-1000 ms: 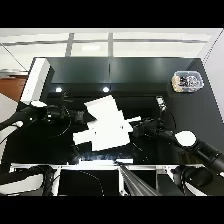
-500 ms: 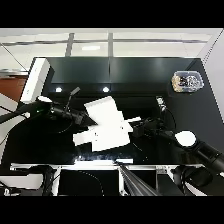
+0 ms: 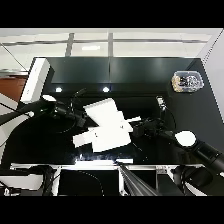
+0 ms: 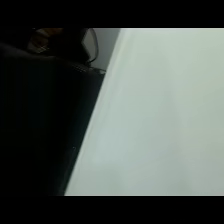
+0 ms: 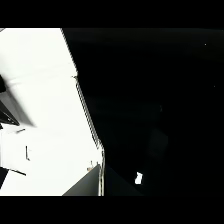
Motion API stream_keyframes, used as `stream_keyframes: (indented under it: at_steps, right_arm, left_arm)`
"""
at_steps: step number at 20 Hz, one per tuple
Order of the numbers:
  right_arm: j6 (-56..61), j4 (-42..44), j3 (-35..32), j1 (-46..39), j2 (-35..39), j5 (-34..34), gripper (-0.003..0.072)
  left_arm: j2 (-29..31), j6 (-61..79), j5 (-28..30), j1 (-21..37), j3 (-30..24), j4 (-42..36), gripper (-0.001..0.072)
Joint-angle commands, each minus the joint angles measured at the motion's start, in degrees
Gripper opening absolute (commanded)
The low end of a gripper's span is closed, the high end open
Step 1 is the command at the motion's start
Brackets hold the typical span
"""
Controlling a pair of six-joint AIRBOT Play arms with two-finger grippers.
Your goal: Fold the box and place the chain.
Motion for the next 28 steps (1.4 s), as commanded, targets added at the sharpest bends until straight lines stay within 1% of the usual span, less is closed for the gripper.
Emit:
stream_keyframes:
  at_steps: [1, 5, 6, 8, 9, 10, 11, 12, 13, 15, 17, 19, 20, 21, 22, 23, 24, 25, 28]
  right_arm:
    - [0.0, 0.0, 0.0, 0.0, 0.0, 0.0, 0.0039]
    - [0.0, 0.0, 0.0, 0.0, 0.0, 0.0, 0.0039]
    - [0.0, 0.0, 0.0, 0.0, 0.0, 0.0, 0.0039]
    - [0.0, 0.0, 0.0, 0.0, 0.0, 0.0, 0.0039]
    - [0.0, -0.1, 0.0, 0.0, 0.0, 0.0, 0.0042]
    - [0.0, -0.3, 0.0, -0.1, 0.0, 0.0, 0.0284]
    - [0.0, -0.4, 0.0, -0.9, 0.0, 0.4, 0.0720]
    - [0.0, -2.0, 0.7, -3.1, 0.1, 2.4, 0.0715]
    - [0.0, -6.1, 2.2, -6.5, 0.3, 5.9, 0.0715]
    - [0.0, -16.4, 7.5, -14.3, 0.4, 15.5, 0.0714]
    - [-0.5, -26.5, 13.8, -20.7, 0.4, 24.0, 0.0714]
    - [-6.0, -34.1, 18.2, -23.7, 0.4, 29.9, 0.0714]
    - [-9.4, -35.3, 18.5, -23.8, 0.4, 31.0, 0.0714]
    - [-13.0, -36.3, 18.4, -23.5, 0.3, 33.0, 0.0713]
    - [-15.1, -37.3, 18.4, -23.0, 0.2, 34.1, 0.0713]
    - [-15.7, -37.6, 18.1, -22.4, 0.2, 34.1, 0.0712]
    - [-16.7, -37.5, 17.4, -21.6, 0.2, 33.9, 0.0712]
    - [-18.2, -37.5, 16.5, -20.6, 0.2, 33.9, 0.0712]
    - [-23.2, -37.5, 13.3, -16.7, 0.2, 33.8, 0.0712]
  left_arm:
    - [0.0, 0.3, -0.8, -0.3, 0.3, 0.2, 0.0351]
    - [0.0, 0.4, -1.6, -0.3, 0.3, 1.8, 0.0351]
    - [0.0, 0.6, -1.6, -0.3, 0.3, 2.8, 0.0294]
    - [0.0, 0.8, -1.5, -0.3, 0.3, 4.4, 0.0033]
    - [0.0, 0.8, -1.6, -0.3, 0.3, 4.5, 0.0030]
    - [0.0, 0.8, -1.6, -0.3, 0.3, 4.5, 0.0030]
    - [0.0, 0.8, -1.6, -0.3, 0.4, 4.6, 0.0029]
    - [0.0, 0.8, -1.7, -0.3, 0.8, 5.0, 0.0029]
    - [0.3, 0.8, -1.9, -0.4, 1.3, 5.4, 0.0028]
    - [1.8, 0.8, -1.4, -0.7, 2.4, 7.0, 0.0027]
    - [4.8, 2.3, 1.2, -2.6, 3.4, 10.6, 0.0026]
    - [9.2, 7.6, 5.3, -6.6, 3.3, 12.8, 0.0026]
    - [11.8, 11.8, 8.0, -9.7, 3.3, 12.8, 0.0026]
    - [14.0, 15.9, 12.4, -13.0, 2.9, 13.7, 0.0026]
    - [15.3, 18.5, 18.3, -15.8, 2.0, 14.9, 0.0027]
    - [15.6, 19.9, 23.5, -18.3, 1.0, 15.6, 0.0028]
    - [15.2, 20.0, 27.2, -20.3, 0.3, 15.4, 0.0029]
    - [14.5, 20.0, 28.8, -21.7, 0.0, 15.1, 0.0029]
    - [12.2, 20.0, 28.7, -23.2, -0.2, 15.1, 0.0029]
